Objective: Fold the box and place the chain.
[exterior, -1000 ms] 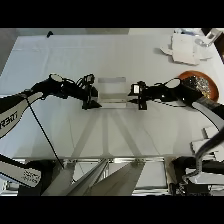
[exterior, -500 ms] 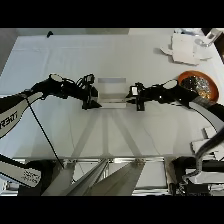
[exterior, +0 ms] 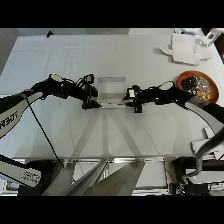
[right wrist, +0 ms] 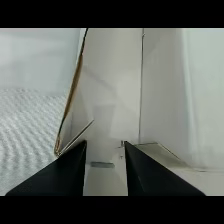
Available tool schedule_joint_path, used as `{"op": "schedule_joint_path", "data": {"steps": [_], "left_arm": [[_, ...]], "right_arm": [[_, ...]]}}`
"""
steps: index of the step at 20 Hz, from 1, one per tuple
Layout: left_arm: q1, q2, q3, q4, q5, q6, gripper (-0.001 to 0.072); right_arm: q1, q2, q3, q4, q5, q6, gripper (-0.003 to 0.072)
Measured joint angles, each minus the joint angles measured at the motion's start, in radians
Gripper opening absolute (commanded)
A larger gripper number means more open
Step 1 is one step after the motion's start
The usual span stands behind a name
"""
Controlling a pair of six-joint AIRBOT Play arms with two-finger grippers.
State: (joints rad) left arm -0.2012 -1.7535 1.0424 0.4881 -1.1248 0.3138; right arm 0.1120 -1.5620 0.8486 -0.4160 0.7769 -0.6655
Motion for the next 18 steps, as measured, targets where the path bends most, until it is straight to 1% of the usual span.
{"op": "schedule_joint_path", "data": {"steps": [2,3,5,7,8,13,18], "left_arm": [[0.0,0.0,0.0,-0.001,0.0,0.0,0.0395],[0.0,0.0,0.0,-0.001,0.0,0.0,0.0395],[0.0,0.0,0.0,-0.001,0.0,0.0,0.0395],[0.0,0.0,0.0,-0.001,0.001,0.0,0.0395],[0.0,0.0,0.0,-0.002,0.001,-0.001,0.0395],[0.0,0.0,0.0,-0.003,0.002,-0.003,0.0395],[0.0,0.0,0.0,-0.005,0.004,-0.003,0.0395]], "right_arm": [[0.0,-0.002,0.0,0.003,0.003,0.002,0.0312],[0.0,-0.002,0.0,0.005,0.003,0.002,0.0284],[0.0,-0.002,0.0,0.009,0.006,0.002,0.0172],[0.001,-0.002,0.0,0.013,0.01,0.002,0.012],[0.001,-0.002,0.0,0.013,0.01,0.002,0.0012],[0.001,0.015,0.0,0.008,-0.005,0.007,0.0016],[-0.014,0.103,0.0,-0.012,-0.056,0.063,0.0016]]}}
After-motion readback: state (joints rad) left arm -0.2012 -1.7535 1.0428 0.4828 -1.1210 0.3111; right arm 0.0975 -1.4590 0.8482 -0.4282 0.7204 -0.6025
